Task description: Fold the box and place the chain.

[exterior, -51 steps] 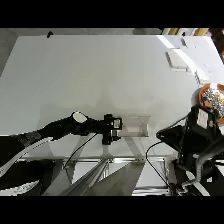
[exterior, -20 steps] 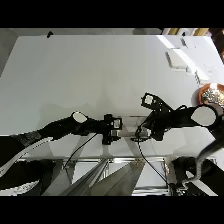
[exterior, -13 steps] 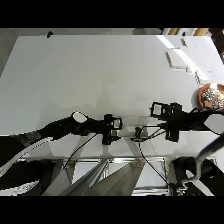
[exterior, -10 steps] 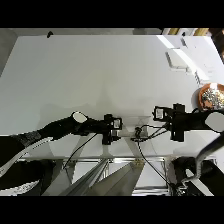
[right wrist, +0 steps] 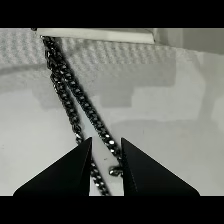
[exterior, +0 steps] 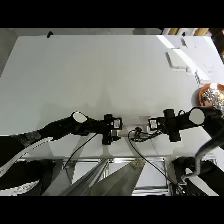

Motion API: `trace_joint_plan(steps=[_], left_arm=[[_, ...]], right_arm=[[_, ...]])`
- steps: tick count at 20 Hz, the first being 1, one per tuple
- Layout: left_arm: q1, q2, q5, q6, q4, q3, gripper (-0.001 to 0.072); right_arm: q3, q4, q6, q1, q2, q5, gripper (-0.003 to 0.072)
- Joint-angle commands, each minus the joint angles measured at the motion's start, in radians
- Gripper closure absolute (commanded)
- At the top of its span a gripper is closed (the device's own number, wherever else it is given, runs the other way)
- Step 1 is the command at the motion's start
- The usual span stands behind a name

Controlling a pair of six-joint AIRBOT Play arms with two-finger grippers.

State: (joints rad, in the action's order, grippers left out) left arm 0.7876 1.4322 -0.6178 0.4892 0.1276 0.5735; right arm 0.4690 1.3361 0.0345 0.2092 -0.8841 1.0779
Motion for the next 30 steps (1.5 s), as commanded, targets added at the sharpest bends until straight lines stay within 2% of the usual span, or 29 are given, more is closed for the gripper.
trace_joint_plan(steps=[1,8,10,13,15,18,20,22,26,30], left_arm=[[0.000,0.000,0.000,0.000,0.000,0.000,0.0437],[0.000,0.000,0.000,0.000,0.000,0.000,0.0437],[0.000,0.000,0.000,0.000,0.000,0.000,0.0437],[0.000,0.000,0.000,0.000,0.000,0.000,0.0437],[0.000,0.000,0.000,0.001,0.000,0.000,0.0437],[0.000,0.000,0.000,0.000,0.000,0.000,0.0437],[0.000,0.000,0.000,0.000,0.000,0.000,0.0437],[0.000,0.000,0.000,0.000,0.000,0.000,0.0437],[0.000,0.000,0.000,0.000,0.000,0.000,0.0437],[0.000,0.000,0.000,0.000,0.000,0.000,0.0437]], right_arm=[[-0.009,-0.008,-0.064,-0.002,-0.042,-0.048,0.0489],[-0.035,-0.016,-0.090,-0.002,-0.091,-0.055,0.0510],[-0.057,-0.016,-0.092,-0.002,-0.093,-0.093,0.0511],[-0.066,-0.016,-0.092,-0.002,-0.093,-0.127,0.0543],[-0.066,-0.016,-0.092,-0.002,-0.093,-0.129,0.0654],[-0.066,-0.004,-0.092,-0.002,-0.054,-0.116,0.0667],[-0.066,-0.013,-0.084,-0.002,0.026,-0.101,0.0667],[-0.066,-0.074,-0.084,-0.002,0.128,-0.072,0.0667],[-0.066,-0.328,-0.085,-0.001,0.327,-0.045,0.0667],[-0.066,-0.567,-0.097,0.000,0.409,-0.040,0.0667]])
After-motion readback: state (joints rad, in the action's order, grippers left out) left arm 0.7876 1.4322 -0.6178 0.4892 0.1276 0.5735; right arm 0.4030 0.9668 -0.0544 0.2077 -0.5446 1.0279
